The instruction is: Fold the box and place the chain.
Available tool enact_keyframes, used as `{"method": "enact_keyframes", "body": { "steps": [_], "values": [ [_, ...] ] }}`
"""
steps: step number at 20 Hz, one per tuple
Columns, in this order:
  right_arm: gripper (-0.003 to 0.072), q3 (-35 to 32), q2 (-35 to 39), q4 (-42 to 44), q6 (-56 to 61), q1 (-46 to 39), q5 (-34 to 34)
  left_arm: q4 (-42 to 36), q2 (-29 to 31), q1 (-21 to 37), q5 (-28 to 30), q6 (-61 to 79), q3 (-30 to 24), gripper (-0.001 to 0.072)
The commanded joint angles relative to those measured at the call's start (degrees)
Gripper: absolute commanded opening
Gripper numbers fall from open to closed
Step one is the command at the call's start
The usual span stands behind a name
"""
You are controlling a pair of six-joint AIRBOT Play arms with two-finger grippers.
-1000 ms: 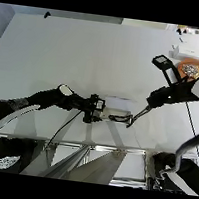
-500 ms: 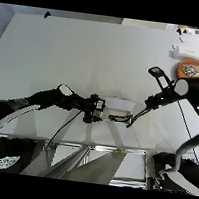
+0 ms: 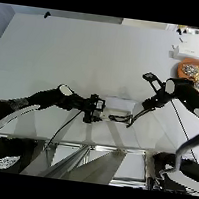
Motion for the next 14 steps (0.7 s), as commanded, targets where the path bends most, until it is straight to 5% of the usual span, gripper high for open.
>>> {"method": "enact_keyframes", "body": {
  "steps": [1,3,5,14],
  "values": [
    [0.0219,-0.04,-2.21,0.28,-0.02,-0.04,-0.57,0.00,-0.02,0.02,0.02,0.02,-0.02,0.0011],
    [0.0195,-0.04,-3.89,1.38,-0.02,-0.04,-0.42,0.00,-0.02,0.02,0.02,0.02,-0.02,0.0011],
    [0.0043,-0.02,-3.93,1.46,-0.02,-0.04,-0.31,0.00,-0.02,0.02,0.02,0.02,-0.02,0.0011],
    [0.0019,0.85,13.31,-1.20,0.02,-0.04,3.13,0.00,-0.02,0.02,0.02,0.02,-0.02,0.0011]
  ]
}}
